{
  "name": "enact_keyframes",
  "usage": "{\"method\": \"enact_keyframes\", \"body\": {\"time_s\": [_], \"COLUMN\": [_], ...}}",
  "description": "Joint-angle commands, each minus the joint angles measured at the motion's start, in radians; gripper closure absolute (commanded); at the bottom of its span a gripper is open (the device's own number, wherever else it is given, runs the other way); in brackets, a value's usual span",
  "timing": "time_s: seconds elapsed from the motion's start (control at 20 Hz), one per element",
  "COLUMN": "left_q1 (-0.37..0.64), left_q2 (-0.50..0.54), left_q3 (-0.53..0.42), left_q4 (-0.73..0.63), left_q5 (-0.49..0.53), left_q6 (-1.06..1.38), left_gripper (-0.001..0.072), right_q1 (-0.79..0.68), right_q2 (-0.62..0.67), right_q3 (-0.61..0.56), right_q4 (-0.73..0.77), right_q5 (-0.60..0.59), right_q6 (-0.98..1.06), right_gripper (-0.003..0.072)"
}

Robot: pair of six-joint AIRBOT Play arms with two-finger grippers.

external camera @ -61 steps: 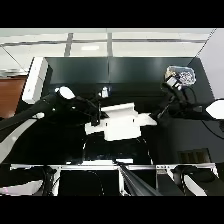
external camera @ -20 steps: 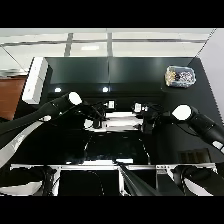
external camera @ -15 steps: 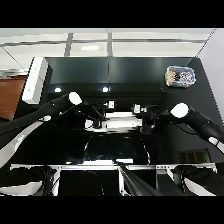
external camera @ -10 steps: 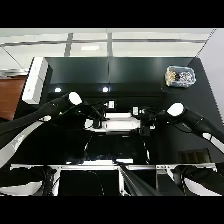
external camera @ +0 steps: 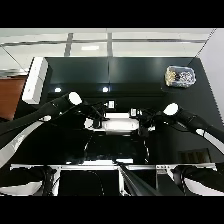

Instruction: Fold the box and place the chain.

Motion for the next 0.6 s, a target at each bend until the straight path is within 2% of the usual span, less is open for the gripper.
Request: {"method": "enact_keyframes", "body": {"time_s": [0.0,0.35,0.55], "left_q1": [0.000,0.000,0.000], "left_q2": [-0.001,-0.001,-0.001], "left_q3": [0.000,0.000,-0.001], "left_q4": [0.000,0.000,0.000], "left_q5": [0.000,0.000,0.000], "left_q6": [0.000,0.000,0.000], "left_gripper": [0.0682,0.0682,0.0682], "right_q1": [0.000,0.000,-0.053], "right_q2": [-0.014,-0.024,-0.021], "right_q3": [0.000,0.000,0.000], "right_q4": [-0.002,-0.002,0.002], "right_q5": [-0.018,-0.022,0.020], "right_q6": [0.000,-0.001,-0.001], "right_gripper": [-0.0022,-0.0021,-0.0021]}}
